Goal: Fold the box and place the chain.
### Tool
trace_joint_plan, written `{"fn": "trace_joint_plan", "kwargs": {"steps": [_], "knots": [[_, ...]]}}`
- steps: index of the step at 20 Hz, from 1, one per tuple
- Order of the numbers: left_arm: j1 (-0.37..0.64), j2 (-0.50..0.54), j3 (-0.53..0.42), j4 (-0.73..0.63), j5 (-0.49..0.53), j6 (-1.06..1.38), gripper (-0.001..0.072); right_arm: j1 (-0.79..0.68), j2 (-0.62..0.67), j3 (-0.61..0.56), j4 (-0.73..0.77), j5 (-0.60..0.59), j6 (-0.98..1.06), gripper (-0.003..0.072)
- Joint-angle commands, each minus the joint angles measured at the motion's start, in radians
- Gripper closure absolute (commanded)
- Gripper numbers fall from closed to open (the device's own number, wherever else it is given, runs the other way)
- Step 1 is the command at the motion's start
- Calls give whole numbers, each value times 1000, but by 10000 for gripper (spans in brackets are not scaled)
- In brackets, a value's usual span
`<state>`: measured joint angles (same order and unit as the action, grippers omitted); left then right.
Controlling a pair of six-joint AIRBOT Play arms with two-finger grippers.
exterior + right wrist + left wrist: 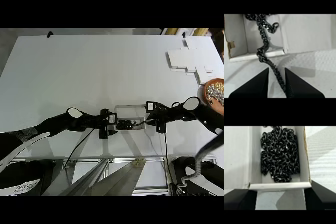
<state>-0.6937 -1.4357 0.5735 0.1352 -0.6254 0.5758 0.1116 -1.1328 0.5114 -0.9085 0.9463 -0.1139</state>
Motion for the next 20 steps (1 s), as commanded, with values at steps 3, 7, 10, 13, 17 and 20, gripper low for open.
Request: {"fn": "trace_joint_plan", "kwargs": {"steps": [3,7,10,13,17,20], "knots": [[0,0,0,0,0,0,659,1,-39,-7,23,-23,0,462],[0,0,0,0,0,0,659,26,-48,-7,26,-43,0,542],[0,0,0,0,0,0,659,26,-32,-7,-26,-32,20,666],[0,0,0,0,0,0,659,26,43,-7,-182,-27,124,666],[0,0,0,0,0,0,659,26,233,-7,-197,10,171,665],[0,0,0,0,0,0,659,26,361,-7,21,60,171,665]]}}
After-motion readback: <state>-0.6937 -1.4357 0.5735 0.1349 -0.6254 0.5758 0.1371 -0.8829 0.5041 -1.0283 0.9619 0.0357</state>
